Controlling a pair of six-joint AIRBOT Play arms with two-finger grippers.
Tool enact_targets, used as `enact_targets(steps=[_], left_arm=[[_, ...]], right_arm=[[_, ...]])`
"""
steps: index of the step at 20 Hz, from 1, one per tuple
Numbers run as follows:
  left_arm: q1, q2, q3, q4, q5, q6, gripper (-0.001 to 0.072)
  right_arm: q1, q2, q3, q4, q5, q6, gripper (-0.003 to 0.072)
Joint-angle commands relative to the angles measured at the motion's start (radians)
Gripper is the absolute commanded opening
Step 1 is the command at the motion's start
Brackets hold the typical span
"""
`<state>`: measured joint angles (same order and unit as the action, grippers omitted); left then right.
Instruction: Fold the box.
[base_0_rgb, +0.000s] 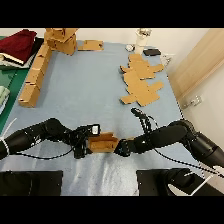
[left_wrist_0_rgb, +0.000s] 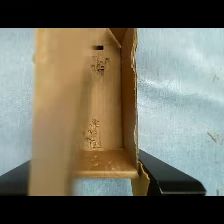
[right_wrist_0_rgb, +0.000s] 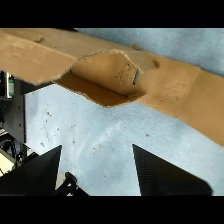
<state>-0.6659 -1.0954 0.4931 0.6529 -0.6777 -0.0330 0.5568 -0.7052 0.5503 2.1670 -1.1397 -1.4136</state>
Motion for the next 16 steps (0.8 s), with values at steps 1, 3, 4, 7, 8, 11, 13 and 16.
enact_targets(steps=[1, 3, 4, 7, 8, 11, 13, 16], left_arm=[[-0.001, -0.006, -0.011, 0.028, -0.01, -0.035, 0.052], [-0.002, -0.02, -0.015, 0.026, -0.011, -0.034, 0.052], [-0.002, -0.023, -0.014, 0.026, -0.011, -0.031, 0.0521], [-0.002, -0.023, -0.014, -0.002, -0.011, 0.001, 0.0521], [-0.002, -0.023, -0.014, -0.002, -0.011, 0.005, 0.0521], [-0.002, -0.023, -0.014, -0.003, -0.01, 0.008, 0.0521], [-0.002, -0.023, -0.014, -0.003, -0.01, 0.01, 0.0521], [-0.002, -0.023, -0.014, -0.019, -0.01, 0.027, 0.052]], right_arm=[[0.0, 0.0, 0.001, 0.004, 0.007, 0.001, 0.071], [0.0, 0.0, 0.001, 0.007, 0.007, 0.002, 0.071], [0.0, 0.0, 0.001, 0.01, 0.007, 0.001, 0.071], [0.008, 0.0, 0.001, 0.026, 0.026, 0.011, 0.0706], [0.019, 0.0, 0.001, 0.038, 0.041, 0.028, 0.0696], [0.05, 0.0, 0.001, 0.048, 0.069, 0.034, 0.0696], [0.064, 0.0, 0.001, 0.047, 0.07, 0.034, 0.0697], [0.069, 0.0, 0.001, 0.044, 0.071, 0.034, 0.0697]])
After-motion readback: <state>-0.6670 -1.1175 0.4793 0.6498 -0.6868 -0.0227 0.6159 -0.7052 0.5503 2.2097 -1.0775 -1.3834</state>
